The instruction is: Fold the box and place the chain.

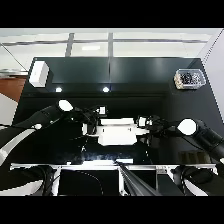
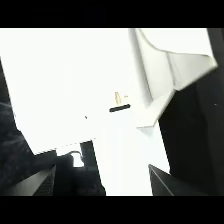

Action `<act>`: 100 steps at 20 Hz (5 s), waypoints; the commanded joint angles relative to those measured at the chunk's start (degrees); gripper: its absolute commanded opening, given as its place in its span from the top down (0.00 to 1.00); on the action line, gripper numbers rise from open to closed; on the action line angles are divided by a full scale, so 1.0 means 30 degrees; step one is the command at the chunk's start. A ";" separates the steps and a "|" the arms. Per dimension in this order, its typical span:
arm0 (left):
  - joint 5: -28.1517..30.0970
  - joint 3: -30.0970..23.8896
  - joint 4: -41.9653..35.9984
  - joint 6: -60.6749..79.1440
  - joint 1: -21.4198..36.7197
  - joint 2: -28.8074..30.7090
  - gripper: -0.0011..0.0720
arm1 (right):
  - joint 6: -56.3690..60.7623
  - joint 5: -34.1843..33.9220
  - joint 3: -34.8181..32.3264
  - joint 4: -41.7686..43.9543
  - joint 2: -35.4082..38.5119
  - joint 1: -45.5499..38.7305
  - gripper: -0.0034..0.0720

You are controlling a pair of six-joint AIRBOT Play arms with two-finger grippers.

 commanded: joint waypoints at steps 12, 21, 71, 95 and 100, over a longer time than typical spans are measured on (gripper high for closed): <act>0.0066 0.0022 0.0583 -0.0321 -0.0146 -0.0044 0.94 | -0.0495 -0.1807 -0.0073 0.0918 -0.1770 0.3045 0.03; 0.0058 0.0022 0.0568 -0.0342 -0.0146 -0.0044 0.94 | 0.1333 -0.3118 0.0663 0.1537 -0.0852 0.3883 0.04; -0.0998 0.0095 0.2069 -0.2069 0.0729 0.1734 0.43 | -0.8765 -0.2892 0.0415 0.7723 -0.5654 0.1370 0.34; 0.5071 -0.1843 -0.5166 -1.0142 -0.0670 0.3577 0.94 | -0.8765 -0.2463 0.0423 0.7730 -0.5654 0.1370 0.34; 0.3402 -0.1843 -0.4277 -0.8721 -0.1384 0.1902 0.94 | -0.8765 -0.2470 0.0423 0.7737 -0.5654 0.1370 0.34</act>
